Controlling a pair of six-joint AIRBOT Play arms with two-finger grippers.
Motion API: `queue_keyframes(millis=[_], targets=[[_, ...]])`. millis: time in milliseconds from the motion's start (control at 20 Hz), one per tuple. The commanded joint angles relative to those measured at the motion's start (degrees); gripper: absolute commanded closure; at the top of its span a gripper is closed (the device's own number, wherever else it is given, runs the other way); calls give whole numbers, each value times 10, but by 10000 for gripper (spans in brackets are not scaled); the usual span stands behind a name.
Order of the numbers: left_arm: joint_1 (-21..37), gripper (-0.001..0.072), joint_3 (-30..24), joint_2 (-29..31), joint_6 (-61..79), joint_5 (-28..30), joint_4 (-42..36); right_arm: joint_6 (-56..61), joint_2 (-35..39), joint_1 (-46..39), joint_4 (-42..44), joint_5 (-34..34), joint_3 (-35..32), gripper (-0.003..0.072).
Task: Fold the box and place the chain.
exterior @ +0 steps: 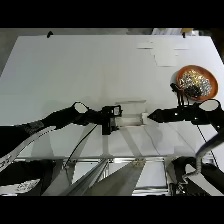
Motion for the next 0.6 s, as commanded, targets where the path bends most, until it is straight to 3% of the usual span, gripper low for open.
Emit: queue_keyframes(millis=[0,200,350,550], targets=[[0,609,0,0,0,0,0,-3,5,29,-7,1,0,377],[0,609,0,0,0,0,0,7,5,53,-22,-24,0,274],[0,609,0,0,0,0,0,26,5,84,-33,-38,3,275],[0,609,0,0,0,0,0,176,4,176,-145,-81,51,344]])
